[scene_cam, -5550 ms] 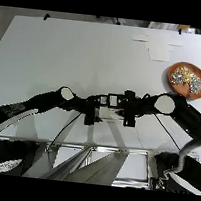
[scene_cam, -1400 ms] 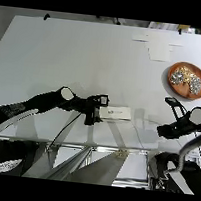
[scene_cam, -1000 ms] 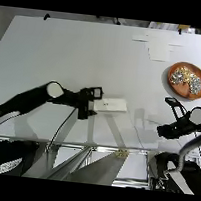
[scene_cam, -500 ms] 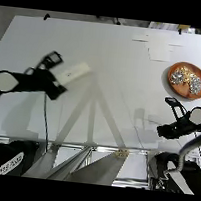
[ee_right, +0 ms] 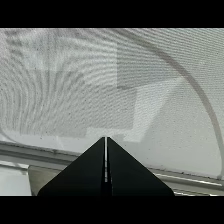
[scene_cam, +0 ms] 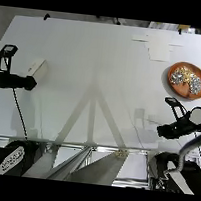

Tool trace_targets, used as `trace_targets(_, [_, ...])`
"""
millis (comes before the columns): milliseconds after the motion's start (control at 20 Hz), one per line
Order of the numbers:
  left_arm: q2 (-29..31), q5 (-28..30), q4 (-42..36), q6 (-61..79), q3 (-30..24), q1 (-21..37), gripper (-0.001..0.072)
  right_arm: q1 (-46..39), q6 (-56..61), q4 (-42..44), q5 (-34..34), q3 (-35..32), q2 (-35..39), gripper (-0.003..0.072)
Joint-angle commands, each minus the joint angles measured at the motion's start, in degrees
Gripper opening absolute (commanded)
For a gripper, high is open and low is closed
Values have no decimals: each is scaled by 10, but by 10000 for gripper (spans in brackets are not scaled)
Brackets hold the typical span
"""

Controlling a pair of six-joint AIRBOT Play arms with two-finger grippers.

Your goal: Fold the box and place the chain.

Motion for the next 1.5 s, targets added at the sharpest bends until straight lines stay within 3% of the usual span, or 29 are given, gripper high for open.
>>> trace_targets(0, [-39,-36,5,-16,0,17,275,0,0,0,0,0,0,17])
trace_targets(300, [-65,-66,7,-15,-4,17,294,0,0,0,0,0,0,17])
trace_targets(450, [-65,-70,9,-15,-4,17,541,0,0,0,0,0,0,17])
trace_targets(600, [-65,-98,9,-12,-4,17,697,0,0,0,0,0,0,17])
trace_targets(900, [-45,-129,15,-14,-4,17,695,0,0,0,0,0,0,17])
trace_targets(1450, [130,-179,-5,-16,-4,17,694,0,0,0,0,0,0,17])
